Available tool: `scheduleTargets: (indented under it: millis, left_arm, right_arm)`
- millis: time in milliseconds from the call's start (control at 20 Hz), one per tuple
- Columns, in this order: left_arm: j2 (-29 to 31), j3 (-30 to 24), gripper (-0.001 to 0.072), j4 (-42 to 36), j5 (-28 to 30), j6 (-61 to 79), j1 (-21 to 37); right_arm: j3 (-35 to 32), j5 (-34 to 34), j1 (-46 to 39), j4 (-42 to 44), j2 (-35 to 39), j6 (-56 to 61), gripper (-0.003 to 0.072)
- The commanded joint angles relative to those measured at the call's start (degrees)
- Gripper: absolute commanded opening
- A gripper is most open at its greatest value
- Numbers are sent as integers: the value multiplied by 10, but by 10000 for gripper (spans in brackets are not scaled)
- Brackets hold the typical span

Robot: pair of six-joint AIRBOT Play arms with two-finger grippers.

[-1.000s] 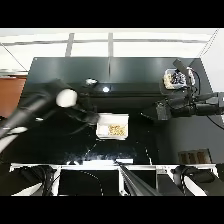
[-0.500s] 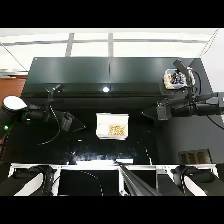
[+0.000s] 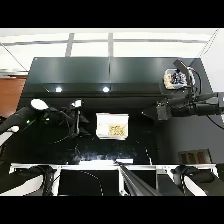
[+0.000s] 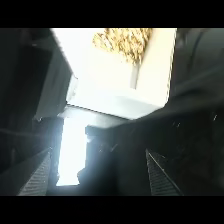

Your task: Fold the box and place the chain.

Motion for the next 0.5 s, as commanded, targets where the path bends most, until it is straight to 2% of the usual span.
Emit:
scheduleTargets:
  millis: [0, 50, 450]
  left_arm:
    - [-43, 23, 714, 5, 9, 64, -19]
    - [-50, 22, 714, 0, -7, 92, -22]
    - [-51, 22, 713, -23, -2, 94, -38]
  right_arm:
    - [0, 4, 0, 0, 1, 1, 494]
    - [0, 3, 0, 0, 1, 1, 494]
    - [0, -3, 0, 0, 0, 1, 494]
